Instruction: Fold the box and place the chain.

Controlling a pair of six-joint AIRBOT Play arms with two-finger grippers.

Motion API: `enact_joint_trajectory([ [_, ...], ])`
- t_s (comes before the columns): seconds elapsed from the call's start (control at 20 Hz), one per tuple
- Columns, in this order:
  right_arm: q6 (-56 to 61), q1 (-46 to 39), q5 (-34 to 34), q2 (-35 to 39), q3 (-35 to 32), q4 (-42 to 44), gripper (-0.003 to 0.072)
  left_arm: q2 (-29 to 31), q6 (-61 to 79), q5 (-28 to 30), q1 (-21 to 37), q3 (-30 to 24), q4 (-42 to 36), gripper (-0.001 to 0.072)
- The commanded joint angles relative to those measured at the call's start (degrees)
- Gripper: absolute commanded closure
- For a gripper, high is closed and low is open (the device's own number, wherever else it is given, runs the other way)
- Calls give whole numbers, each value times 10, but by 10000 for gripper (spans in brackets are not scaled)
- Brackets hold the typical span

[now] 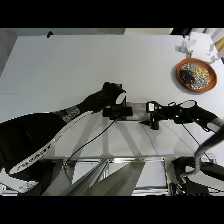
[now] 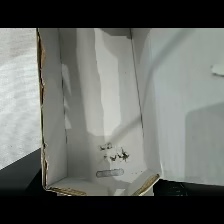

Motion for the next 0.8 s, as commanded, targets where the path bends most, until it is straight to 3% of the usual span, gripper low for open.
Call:
enact_joint_trajectory([
  [0.0, 0, 0, 1, 0, 1, -1, 211, 0, 0, -5, 7, 14, 17, 493],
  [0.05, 0, 0, 1, 0, 1, -1, 211, 0, 0, -7, 8, 14, 19, 568],
  [0.35, 0, 0, 1, 0, 1, -1, 211, -7, 1, -20, 7, 14, 30, 584],
  [0.45, 0, 0, 1, 0, 1, -1, 211, -15, 5, -36, 6, 14, 30, 688],
  [0.75, 0, 0, 1, 0, 1, -1, 211, -19, 4, -35, 5, 14, 31, 688],
])
